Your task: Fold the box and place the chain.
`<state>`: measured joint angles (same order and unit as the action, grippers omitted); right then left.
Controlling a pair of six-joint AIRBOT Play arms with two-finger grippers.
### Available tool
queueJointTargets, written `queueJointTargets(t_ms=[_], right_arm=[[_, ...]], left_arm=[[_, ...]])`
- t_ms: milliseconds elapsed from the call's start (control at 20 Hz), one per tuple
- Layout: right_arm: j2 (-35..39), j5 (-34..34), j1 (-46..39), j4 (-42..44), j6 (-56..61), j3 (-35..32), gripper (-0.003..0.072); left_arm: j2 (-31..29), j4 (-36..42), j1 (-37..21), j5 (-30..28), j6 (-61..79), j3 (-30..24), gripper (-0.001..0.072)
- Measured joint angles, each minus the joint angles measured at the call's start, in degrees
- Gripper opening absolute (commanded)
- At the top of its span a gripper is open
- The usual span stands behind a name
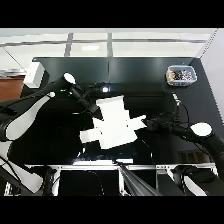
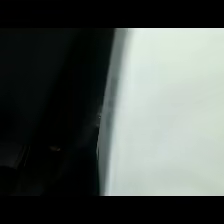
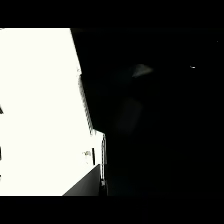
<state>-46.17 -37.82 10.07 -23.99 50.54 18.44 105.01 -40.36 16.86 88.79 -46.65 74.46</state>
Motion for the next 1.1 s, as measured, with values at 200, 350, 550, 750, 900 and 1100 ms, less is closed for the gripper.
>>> queueJointTargets(t_ms=[200, 350, 550, 750, 900, 1100], right_arm=[[0.0, 0.5, -0.2, -2.1, 0.0, 1.4, 0.0696], [0.0, -2.2, -1.2, -10.1, 0.0, 5.7, 0.0696], [0.0, -5.7, -2.3, -24.1, 0.0, 12.6, 0.0696], [0.0, -2.1, -2.6, -29.7, 0.0, 15.1, 0.0695], [0.0, -0.3, -2.0, -27.8, -1.9, 15.7, 0.0695], [-0.1, -3.6, 0.2, -28.0, -9.2, 15.9, 0.0695]], left_arm=[[-0.2, -1.0, 0.1, 0.8, 1.8, 2.2, 0.0027], [-2.6, -1.4, 0.2, 2.0, 2.6, 2.3, 0.0026], [-13.1, 0.1, 0.7, -4.0, 9.7, -6.2, 0.0030], [-24.9, 1.8, 1.5, -19.3, 29.8, -18.2, 0.0031], [-26.9, 1.8, 3.3, -25.0, 41.1, -22.0, 0.0031], [-23.6, -1.2, 7.3, -29.9, 45.2, -21.9, 0.0031]])
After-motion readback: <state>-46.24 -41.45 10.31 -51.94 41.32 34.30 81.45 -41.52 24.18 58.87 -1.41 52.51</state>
